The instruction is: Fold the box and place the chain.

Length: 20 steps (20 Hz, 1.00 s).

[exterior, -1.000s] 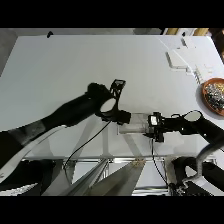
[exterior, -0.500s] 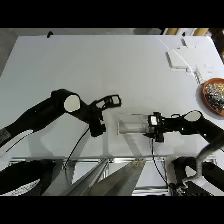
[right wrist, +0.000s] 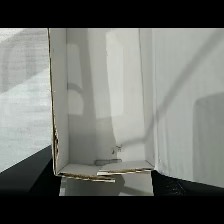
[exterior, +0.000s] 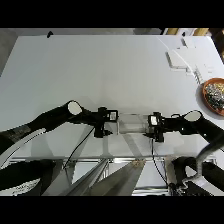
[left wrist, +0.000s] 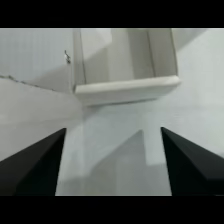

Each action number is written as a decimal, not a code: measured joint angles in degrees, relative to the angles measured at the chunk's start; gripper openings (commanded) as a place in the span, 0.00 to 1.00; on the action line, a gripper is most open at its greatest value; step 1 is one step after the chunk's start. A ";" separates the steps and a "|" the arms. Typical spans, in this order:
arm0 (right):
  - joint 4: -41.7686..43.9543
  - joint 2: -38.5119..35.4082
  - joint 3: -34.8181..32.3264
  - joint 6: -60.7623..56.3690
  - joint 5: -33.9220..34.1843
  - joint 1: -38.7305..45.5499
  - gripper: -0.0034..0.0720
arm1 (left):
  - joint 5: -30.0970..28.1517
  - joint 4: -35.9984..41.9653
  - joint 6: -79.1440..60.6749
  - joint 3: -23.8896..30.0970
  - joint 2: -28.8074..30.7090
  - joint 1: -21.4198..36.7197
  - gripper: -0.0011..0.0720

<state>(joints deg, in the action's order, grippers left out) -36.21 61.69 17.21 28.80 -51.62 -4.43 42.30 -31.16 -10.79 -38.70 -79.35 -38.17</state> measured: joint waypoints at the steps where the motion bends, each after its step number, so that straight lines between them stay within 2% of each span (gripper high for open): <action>1: 0.00 0.00 0.00 0.00 0.00 0.00 0.59 | -1.07 2.01 -1.18 0.09 -0.66 -0.35 0.97; 7: -0.13 -0.02 0.02 0.11 -0.04 0.02 0.59 | -3.39 8.20 -4.31 0.35 -2.12 -3.19 0.97; 20: -0.07 -0.02 0.04 0.04 0.00 0.02 0.59 | -3.32 9.57 -4.81 0.42 -2.29 -4.00 0.97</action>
<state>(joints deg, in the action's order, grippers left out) -36.27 61.67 17.26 28.84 -51.62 -4.40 38.98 -21.58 -15.59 -38.28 -81.65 -42.17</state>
